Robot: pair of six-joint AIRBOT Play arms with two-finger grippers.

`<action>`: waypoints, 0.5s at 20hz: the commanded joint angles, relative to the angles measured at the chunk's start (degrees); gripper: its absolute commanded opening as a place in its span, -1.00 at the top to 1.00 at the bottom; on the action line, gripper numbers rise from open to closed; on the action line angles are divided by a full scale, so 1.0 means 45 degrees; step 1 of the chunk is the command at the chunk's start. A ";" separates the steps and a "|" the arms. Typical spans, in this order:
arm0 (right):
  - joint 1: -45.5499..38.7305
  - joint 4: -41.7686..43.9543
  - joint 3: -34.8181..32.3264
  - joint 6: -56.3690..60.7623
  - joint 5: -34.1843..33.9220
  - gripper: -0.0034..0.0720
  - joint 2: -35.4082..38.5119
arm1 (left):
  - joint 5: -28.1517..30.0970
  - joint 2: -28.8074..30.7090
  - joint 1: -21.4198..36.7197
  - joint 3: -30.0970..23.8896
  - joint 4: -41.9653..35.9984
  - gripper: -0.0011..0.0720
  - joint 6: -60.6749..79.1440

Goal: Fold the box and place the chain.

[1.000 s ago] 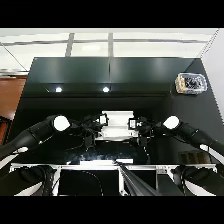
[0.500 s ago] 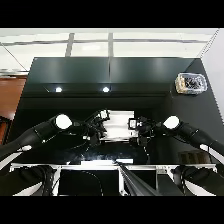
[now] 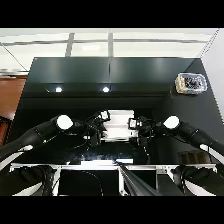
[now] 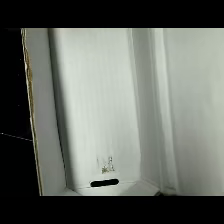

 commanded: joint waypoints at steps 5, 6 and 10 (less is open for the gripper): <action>0.0010 0.0010 -0.0005 0.0015 0.0015 -0.21 -0.0005 | -0.1462 0.0709 0.0287 0.0102 0.0952 0.90 -0.2055; 0.0010 0.0010 -0.0005 0.0015 0.0015 -0.21 -0.0005 | -0.2463 0.1093 0.0651 0.0209 0.1438 0.91 -0.3113; 0.0010 0.0010 -0.0005 0.0015 0.0015 -0.21 -0.0005 | -0.4658 0.3118 0.2856 0.0287 0.5236 0.90 -0.8840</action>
